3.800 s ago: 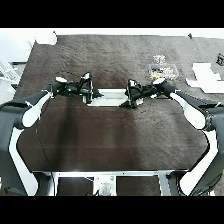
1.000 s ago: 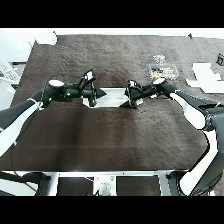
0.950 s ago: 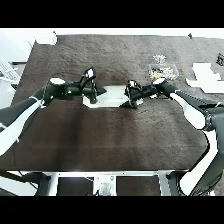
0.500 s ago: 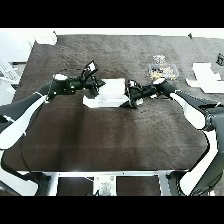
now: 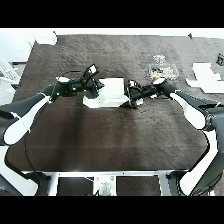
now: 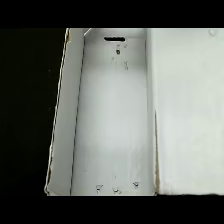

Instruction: Fold the box and place the chain.

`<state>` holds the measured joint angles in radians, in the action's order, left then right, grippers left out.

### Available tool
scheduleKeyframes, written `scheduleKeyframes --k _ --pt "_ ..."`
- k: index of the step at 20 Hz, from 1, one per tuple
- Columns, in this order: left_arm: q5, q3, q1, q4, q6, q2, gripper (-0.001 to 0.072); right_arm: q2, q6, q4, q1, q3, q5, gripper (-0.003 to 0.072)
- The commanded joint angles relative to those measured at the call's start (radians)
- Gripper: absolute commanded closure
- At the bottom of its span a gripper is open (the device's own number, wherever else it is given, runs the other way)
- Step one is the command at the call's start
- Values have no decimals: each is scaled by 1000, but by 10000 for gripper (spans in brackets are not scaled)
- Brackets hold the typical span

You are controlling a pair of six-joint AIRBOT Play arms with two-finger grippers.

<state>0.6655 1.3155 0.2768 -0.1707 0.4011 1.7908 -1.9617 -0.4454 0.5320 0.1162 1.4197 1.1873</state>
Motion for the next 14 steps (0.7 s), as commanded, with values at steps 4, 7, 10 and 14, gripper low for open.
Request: scheduleKeyframes --k 4,7,10,14 --pt "11 1 0 -1 0 34 692 0 0 0 0 0 0 106" --pt "16 14 0 -2 0 39 692 0 0 0 0 0 0 106" --pt "23 31 0 -2 -4 39 692 0 0 0 0 0 0 106" --pt "31 32 0 -6 -16 53 692 0 0 0 0 0 0 105"
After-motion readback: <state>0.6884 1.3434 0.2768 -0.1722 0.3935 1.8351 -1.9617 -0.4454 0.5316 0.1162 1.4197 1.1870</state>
